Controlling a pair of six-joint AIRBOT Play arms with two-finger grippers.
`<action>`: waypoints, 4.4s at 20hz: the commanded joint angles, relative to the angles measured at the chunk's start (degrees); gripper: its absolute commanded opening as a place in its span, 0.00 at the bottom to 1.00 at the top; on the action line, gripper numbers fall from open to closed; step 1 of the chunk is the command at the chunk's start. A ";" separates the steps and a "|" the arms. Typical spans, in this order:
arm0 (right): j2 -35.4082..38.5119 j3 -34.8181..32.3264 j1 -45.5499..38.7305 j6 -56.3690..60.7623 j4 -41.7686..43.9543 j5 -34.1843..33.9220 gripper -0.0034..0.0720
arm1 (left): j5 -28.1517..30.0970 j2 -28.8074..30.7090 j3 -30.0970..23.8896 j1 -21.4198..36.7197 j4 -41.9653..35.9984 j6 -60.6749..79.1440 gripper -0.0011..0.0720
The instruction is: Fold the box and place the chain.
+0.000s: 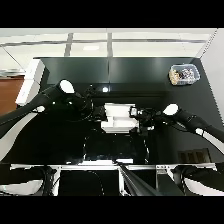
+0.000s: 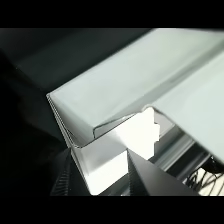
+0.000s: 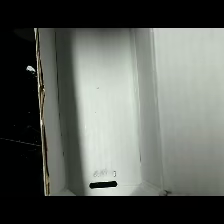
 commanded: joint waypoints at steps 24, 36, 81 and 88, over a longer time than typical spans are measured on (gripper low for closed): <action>-0.02 0.02 0.02 0.00 0.02 0.00 0.24 | 4.96 -0.13 6.34 -16.79 33.70 -38.80 0.38; -0.02 0.02 0.00 0.00 0.02 0.00 0.24 | -0.20 -4.68 9.97 -21.51 39.54 -49.70 0.38; -0.02 0.02 0.02 -0.02 0.44 0.02 0.24 | -5.27 -8.39 15.76 -22.49 41.29 -50.56 0.05; 3.69 0.20 -0.59 3.87 -2.71 2.99 0.99 | -7.78 -8.26 15.76 -22.49 41.31 -50.84 0.05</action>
